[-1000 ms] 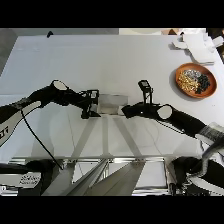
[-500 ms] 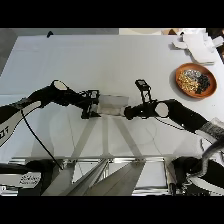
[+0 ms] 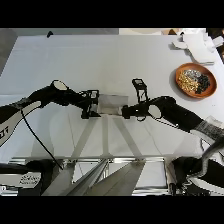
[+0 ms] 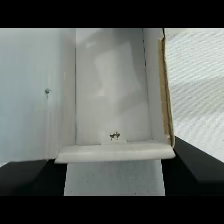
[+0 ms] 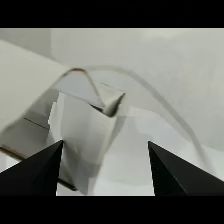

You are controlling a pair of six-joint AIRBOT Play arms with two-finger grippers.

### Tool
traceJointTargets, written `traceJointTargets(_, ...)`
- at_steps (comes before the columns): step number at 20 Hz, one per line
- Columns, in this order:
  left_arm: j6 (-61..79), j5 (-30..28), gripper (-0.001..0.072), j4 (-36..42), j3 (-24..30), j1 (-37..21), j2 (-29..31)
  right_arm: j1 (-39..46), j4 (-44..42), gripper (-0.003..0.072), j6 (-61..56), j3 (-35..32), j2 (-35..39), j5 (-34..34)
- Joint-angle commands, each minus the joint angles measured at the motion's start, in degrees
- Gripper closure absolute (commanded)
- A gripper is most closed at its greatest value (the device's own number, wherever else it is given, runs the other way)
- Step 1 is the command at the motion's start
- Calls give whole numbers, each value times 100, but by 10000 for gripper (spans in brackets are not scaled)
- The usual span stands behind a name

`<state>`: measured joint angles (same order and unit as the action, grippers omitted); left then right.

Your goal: Fold the box and place the chain.

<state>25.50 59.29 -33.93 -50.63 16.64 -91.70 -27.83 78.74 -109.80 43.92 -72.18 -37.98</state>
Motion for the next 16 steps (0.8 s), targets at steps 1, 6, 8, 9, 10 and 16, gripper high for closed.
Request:
traceJointTargets(1,2,9,369,2,-4,0,2,-177,83,95,-448,225,-238,-4)
traceJointTargets(6,2,9,369,0,-4,0,4,-358,1067,143,-1790,511,-619,-151)
traceJointTargets(8,2,7,369,0,-4,0,2,-426,1451,158,-2249,640,-756,-343)
traceJointTargets(9,2,7,369,0,-4,0,2,-459,1596,160,-2402,680,-796,-385)
traceJointTargets(10,2,9,369,0,-4,0,2,-474,1735,173,-2557,704,-813,-396)
traceJointTargets(16,2,7,369,0,-4,0,2,-557,2039,237,-3274,866,-1027,-640)
